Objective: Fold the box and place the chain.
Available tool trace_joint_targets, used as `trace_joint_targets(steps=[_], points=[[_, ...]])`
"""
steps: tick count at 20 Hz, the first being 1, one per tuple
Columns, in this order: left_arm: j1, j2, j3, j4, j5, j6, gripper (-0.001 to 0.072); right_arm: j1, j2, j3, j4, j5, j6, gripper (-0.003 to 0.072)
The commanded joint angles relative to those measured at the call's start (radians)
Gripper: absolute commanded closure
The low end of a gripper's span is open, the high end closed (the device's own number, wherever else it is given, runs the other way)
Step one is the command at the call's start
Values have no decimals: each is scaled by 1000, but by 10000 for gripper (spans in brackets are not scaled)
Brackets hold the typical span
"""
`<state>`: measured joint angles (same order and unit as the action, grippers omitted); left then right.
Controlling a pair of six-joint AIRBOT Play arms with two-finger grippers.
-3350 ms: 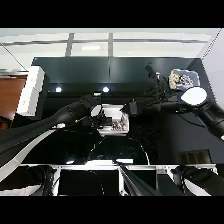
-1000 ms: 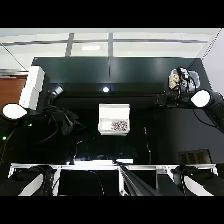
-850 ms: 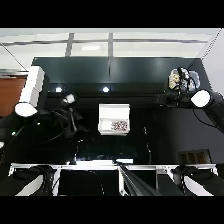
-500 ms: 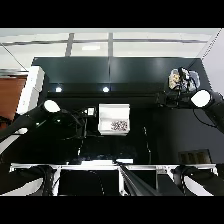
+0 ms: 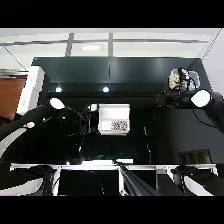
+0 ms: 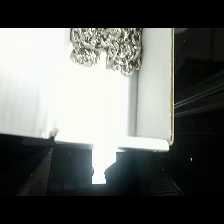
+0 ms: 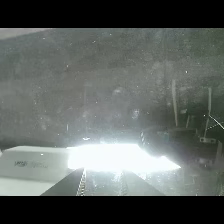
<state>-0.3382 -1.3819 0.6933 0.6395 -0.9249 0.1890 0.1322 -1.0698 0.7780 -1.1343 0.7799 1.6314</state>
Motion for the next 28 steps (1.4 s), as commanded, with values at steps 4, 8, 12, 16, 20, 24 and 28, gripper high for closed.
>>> trace_joint_targets(steps=[4, 8, 12, 16, 20, 24, 28], points=[[-35, -10, 5, -18, 37, -8, -3, 1, 0, 0, 1, 1, 0, 429], [-35, -11, 5, -20, 21, -7, 10, 1, 0, 0, 0, 0, 0, 429], [-35, -11, 5, -20, 8, -5, 18, 1, -2, 0, 0, -14, 0, 429], [-43, -14, 5, -13, 22, 25, 20, 1, -2, 0, 0, -22, 8, 429], [-60, -15, 5, -15, 35, 26, 356, 1, -2, 0, 0, -23, 8, 428], [-60, -15, 5, -15, 35, 31, 380, 9, -26, 1, 112, -39, -31, -25], [-60, -15, 5, -15, 35, 47, 380, 71, -92, 43, 439, -94, -303, -24]])
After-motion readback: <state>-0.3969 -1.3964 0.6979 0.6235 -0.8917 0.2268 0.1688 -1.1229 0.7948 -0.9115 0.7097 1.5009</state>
